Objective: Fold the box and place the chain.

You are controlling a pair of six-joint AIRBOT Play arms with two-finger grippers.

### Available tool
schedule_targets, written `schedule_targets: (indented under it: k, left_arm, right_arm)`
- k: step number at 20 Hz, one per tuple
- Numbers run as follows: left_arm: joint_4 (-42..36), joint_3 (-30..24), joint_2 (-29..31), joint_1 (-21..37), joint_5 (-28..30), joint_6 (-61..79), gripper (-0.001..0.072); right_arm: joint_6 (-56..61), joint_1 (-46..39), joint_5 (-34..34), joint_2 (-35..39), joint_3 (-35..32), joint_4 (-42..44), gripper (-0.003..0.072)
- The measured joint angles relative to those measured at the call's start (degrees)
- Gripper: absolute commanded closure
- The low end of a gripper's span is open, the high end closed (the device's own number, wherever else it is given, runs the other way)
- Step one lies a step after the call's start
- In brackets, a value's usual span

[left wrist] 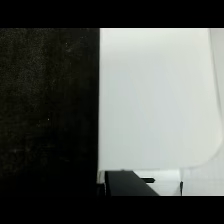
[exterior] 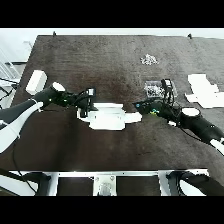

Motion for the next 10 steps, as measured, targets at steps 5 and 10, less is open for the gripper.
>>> schedule_targets:
  k: [5, 10]
  left_arm:
    - [0.0, 0.0, 0.0, 0.0, -0.1, 0.0, 0.0689]
    - [0.0, 0.0, 0.0, 0.0, 0.1, 0.0, 0.0689]
  right_arm:
    - [-8.2, 8.1, 5.4, 2.7, 0.0, -9.7, 0.0108]
    - [-12.3, 16.3, 6.5, 3.1, 0.0, -24.3, 0.0065]
